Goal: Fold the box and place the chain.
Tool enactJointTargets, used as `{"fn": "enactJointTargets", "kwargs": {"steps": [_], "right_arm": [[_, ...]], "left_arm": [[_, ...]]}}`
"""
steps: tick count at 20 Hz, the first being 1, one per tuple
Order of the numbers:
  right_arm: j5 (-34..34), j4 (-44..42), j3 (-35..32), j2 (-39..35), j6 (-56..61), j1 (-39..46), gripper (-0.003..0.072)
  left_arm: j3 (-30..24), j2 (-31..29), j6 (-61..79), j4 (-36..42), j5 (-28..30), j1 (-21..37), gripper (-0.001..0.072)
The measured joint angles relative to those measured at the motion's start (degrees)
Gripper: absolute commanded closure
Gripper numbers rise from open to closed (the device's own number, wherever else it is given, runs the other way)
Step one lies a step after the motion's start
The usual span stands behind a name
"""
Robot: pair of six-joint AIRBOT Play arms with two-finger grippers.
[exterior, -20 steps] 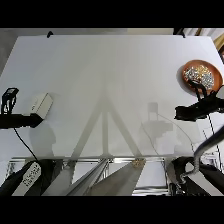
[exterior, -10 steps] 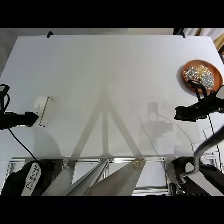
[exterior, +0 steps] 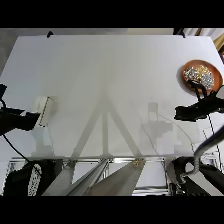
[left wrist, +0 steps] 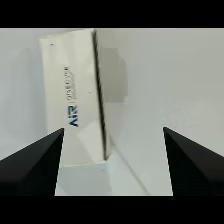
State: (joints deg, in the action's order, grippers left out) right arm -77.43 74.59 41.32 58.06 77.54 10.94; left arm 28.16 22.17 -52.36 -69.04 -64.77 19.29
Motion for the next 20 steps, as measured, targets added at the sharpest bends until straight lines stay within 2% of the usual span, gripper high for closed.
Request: {"fn": "enactJointTargets", "kwargs": {"steps": [10,20], "right_arm": [[0.0,0.0,0.0,0.0,0.0,0.0,0.0492],[0.0,0.0,0.0,0.0,0.0,0.0,0.0492]], "left_arm": [[-0.1,-1.2,-3.8,1.0,-3.5,-2.5,0.0017],[-1.1,-1.2,-5.7,1.3,-2.8,-2.6,0.0017]]}}
